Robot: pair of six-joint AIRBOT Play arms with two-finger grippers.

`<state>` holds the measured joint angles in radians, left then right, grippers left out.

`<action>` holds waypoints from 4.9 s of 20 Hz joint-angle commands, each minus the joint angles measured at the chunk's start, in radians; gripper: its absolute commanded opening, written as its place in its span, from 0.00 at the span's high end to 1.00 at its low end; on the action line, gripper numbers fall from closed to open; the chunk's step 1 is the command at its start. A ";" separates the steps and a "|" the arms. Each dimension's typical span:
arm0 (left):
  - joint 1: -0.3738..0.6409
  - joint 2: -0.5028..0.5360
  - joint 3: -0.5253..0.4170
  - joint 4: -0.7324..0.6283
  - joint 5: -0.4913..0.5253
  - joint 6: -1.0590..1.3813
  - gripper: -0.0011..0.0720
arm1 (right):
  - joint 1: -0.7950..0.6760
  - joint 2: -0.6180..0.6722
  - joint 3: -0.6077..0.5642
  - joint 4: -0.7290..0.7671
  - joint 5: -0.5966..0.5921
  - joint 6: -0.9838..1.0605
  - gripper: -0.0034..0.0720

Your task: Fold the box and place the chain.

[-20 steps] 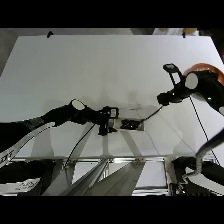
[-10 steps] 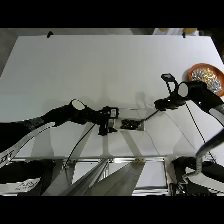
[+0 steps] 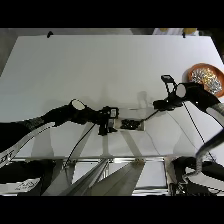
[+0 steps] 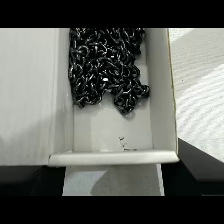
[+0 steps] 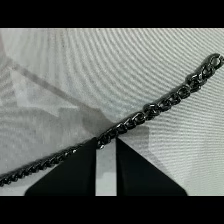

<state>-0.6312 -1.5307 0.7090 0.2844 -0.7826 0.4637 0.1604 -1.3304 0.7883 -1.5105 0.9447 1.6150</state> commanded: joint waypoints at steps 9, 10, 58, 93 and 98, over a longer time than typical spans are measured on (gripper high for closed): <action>0.000 0.000 0.001 0.000 0.000 0.000 0.70 | 0.045 0.209 0.000 -0.011 0.106 -0.080 0.93; 0.000 0.000 0.001 0.000 0.000 0.000 0.70 | 0.064 0.256 0.000 -0.004 0.134 -0.102 0.93; 0.000 0.000 0.001 0.000 0.000 0.000 0.70 | 0.351 0.182 0.051 0.396 0.124 -0.761 0.66; 0.000 0.000 0.001 0.000 0.000 0.000 0.70 | 0.491 0.274 -0.038 0.308 -0.010 -0.909 0.81; 0.000 0.000 0.001 0.000 0.000 0.000 0.70 | 0.491 0.275 -0.072 0.311 -0.079 -0.871 0.81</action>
<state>-0.6308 -1.5303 0.7094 0.2848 -0.7795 0.4648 0.6510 -1.0546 0.7300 -1.1969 0.9104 0.7212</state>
